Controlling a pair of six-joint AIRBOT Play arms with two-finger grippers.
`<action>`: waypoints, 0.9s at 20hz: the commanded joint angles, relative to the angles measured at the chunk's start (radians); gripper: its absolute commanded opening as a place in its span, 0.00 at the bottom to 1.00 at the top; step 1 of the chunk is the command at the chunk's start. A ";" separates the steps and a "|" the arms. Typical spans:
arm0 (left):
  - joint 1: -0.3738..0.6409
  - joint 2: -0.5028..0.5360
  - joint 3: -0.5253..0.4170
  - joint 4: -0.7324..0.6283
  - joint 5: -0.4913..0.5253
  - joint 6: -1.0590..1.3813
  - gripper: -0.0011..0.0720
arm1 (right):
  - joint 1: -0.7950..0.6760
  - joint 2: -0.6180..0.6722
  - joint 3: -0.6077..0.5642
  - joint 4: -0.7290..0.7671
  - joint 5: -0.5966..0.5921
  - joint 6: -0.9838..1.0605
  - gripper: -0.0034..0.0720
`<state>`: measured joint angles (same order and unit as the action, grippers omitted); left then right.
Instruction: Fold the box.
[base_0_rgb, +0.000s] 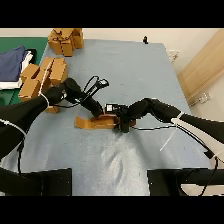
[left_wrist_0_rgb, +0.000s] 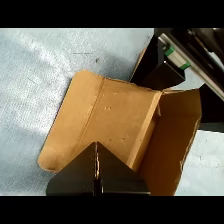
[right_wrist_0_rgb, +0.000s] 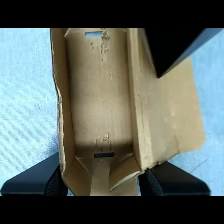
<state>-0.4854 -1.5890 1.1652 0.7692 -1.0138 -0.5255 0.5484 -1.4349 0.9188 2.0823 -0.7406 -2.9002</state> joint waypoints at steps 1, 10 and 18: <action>0.001 -0.022 0.081 0.048 -0.088 -0.047 0.03 | 0.000 0.000 0.000 0.000 -0.002 0.001 0.43; 0.170 0.312 -0.006 0.162 -0.322 0.208 0.03 | 0.000 0.000 0.000 -0.002 -0.001 0.001 0.43; 0.060 0.343 -0.283 0.253 -0.036 0.319 0.95 | 0.000 0.000 0.000 0.000 -0.002 0.002 0.43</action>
<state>-0.3756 -1.2572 0.9478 1.0004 -1.2129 -0.2649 0.5484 -1.4349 0.9188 2.0811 -0.7433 -2.8998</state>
